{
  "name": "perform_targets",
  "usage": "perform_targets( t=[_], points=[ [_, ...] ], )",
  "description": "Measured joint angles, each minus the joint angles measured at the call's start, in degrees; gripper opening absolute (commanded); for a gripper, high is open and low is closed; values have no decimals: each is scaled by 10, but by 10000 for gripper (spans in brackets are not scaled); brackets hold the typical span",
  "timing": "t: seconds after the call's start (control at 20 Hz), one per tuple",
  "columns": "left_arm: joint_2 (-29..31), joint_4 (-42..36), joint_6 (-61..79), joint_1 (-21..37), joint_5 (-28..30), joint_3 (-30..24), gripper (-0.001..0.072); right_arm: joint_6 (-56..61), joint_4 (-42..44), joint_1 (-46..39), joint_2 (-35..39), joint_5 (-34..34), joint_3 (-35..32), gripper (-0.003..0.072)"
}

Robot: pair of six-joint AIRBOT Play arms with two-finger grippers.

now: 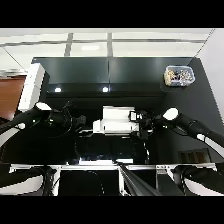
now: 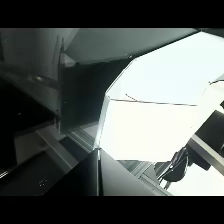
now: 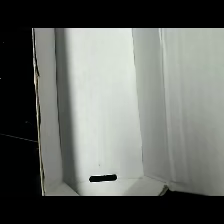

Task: Fold the box and place the chain.

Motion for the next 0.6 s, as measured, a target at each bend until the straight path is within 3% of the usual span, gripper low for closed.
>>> perform_targets(
  t=[0.35, 0.6],
  points=[
    [-5, -22, 26, 0, -5, 12, 24, 0, 2, 0, 0, -1, 0, 168],
    [-5, 19, 9, 13, -3, 17, 24, -2, 5, 1, -1, -3, 0, 168]
  ],
)
